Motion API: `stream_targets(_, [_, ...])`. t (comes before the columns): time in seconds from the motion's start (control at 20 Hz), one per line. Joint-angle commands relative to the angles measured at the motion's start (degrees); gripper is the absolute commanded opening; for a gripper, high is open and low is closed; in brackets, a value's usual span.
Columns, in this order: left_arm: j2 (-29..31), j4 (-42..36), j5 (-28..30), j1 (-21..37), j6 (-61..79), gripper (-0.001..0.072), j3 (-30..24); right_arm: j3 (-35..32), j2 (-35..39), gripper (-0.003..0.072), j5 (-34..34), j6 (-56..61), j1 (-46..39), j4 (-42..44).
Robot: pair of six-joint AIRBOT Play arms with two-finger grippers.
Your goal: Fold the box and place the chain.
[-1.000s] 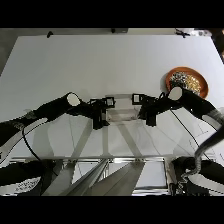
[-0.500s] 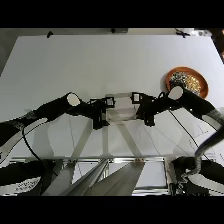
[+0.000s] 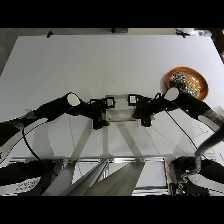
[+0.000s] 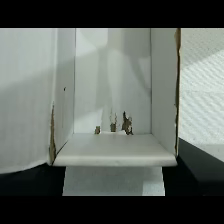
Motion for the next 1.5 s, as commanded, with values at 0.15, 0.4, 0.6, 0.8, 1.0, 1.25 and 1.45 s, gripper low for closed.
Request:
stream_targets(0.15, [0.0, -0.1, 0.0, 0.0, -0.2, 0.0392, 0.0, 0.0, -1.0, 0.0141, -0.7, -0.4, 0.9, 0.1])
stream_targets(0.4, [0.0, -0.1, 0.0, 0.0, -0.2, 0.0392, 0.0, 0.0, -1.0, 0.0326, -1.1, 0.1, 0.9, 0.1])
stream_targets(0.6, [0.0, -0.1, 0.0, 0.0, -0.2, 0.0392, 0.0, 0.0, -0.3, 0.0313, 0.3, 0.6, 0.9, -0.5])
stream_targets(0.8, [0.0, -0.1, 0.0, 0.0, -0.2, 0.0392, 0.0, 0.0, 7.0, 0.0173, 0.8, 7.9, 0.3, -9.0])
stream_targets(1.0, [0.0, -0.1, 0.0, 0.0, -0.2, 0.0392, 0.0, 0.0, 14.8, 0.0171, 8.4, 19.7, -4.5, -10.9])
stream_targets(1.25, [0.0, -0.1, 0.0, 0.0, -0.2, 0.0392, 0.0, 0.0, 22.3, 0.0009, 14.1, 44.3, -11.3, -12.5])
stream_targets(1.45, [0.0, -0.1, 0.0, 0.0, -0.2, 0.0392, 0.0, -0.3, 22.8, 0.0009, 16.3, 65.6, -17.8, -19.4])
